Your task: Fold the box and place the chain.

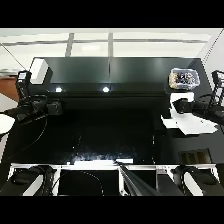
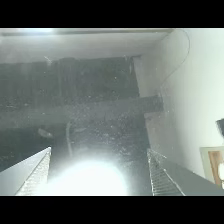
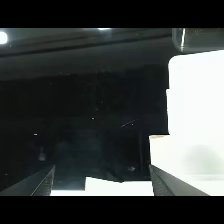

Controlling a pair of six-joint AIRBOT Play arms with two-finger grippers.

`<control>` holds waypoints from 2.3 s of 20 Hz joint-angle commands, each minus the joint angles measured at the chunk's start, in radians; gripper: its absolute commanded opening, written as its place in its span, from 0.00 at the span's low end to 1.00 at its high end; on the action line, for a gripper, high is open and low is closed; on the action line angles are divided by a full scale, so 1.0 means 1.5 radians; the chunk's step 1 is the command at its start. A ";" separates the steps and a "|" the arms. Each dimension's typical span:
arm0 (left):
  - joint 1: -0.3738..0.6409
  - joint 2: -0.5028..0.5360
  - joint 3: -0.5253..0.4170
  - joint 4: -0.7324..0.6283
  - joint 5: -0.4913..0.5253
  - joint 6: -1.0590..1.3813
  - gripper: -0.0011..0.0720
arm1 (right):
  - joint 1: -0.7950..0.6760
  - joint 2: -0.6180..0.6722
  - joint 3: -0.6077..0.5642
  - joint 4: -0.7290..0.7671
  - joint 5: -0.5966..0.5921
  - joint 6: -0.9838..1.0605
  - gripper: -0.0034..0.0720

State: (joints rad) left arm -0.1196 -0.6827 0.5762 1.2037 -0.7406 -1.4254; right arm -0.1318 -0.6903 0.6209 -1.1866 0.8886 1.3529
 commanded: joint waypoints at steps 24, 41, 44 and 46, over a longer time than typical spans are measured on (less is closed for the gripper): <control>0.000 -0.003 0.000 -0.012 -0.030 0.000 0.98 | -0.597 -0.654 0.415 0.162 0.361 -0.263 0.98; 0.000 -0.003 0.000 -0.012 -0.030 0.000 0.98 | -0.596 -0.714 0.416 0.193 0.471 -0.337 0.09; 0.000 -0.003 0.000 -0.012 -0.030 0.000 0.98 | -0.596 -0.699 0.416 0.216 0.489 -0.336 0.10; 0.000 -0.003 0.000 -0.012 -0.030 0.000 0.98 | -0.593 -0.679 0.415 0.216 0.487 -0.333 0.10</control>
State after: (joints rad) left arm -0.1196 -0.6868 0.5762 1.1851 -0.7856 -1.4250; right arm -1.0245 -1.7359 1.2434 -0.8852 1.5982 0.8566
